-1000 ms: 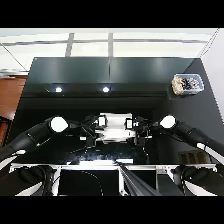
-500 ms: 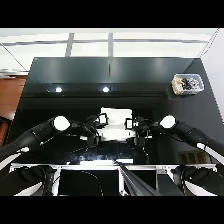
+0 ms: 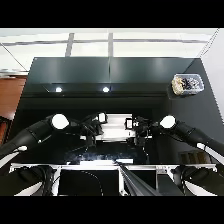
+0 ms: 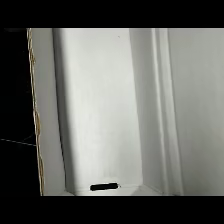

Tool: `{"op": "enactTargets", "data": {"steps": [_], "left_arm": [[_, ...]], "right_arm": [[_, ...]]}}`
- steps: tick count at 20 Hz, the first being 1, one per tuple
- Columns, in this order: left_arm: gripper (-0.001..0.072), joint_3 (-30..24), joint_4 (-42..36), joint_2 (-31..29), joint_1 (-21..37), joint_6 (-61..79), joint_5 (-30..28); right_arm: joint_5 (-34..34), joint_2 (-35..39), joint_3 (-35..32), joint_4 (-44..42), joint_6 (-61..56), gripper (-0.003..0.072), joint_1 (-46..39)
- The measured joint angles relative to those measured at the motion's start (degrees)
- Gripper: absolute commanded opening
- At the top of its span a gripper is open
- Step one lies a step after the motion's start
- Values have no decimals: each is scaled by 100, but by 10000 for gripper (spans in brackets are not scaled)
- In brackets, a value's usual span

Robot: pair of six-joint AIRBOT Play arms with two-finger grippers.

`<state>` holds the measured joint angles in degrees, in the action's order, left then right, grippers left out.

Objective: Fold the box and place the chain.

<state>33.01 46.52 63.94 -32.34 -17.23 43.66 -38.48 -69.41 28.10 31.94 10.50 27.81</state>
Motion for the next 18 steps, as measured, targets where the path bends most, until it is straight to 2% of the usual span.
{"op": "enactTargets", "data": {"steps": [3, 6, 10, 14, 18], "left_arm": [[24, 262, 1003, -254, 651, -1499, 962], [24, 404, 1742, -468, 1617, -2616, 1930], [26, 289, 1987, -562, 3038, -4463, 2367], [25, -339, 1202, -417, 3788, -5333, 2398], [23, -964, -227, -61, 3731, -5211, 1867]], "right_arm": [[0, 0, -2, 0, 0, 479, 0], [0, 0, -2, 0, 0, 479, 0], [0, 0, -2, 0, 0, 479, 0], [0, 0, -2, 2, 0, 479, 0], [0, 0, -2, 4, 2, 480, 0]]}}
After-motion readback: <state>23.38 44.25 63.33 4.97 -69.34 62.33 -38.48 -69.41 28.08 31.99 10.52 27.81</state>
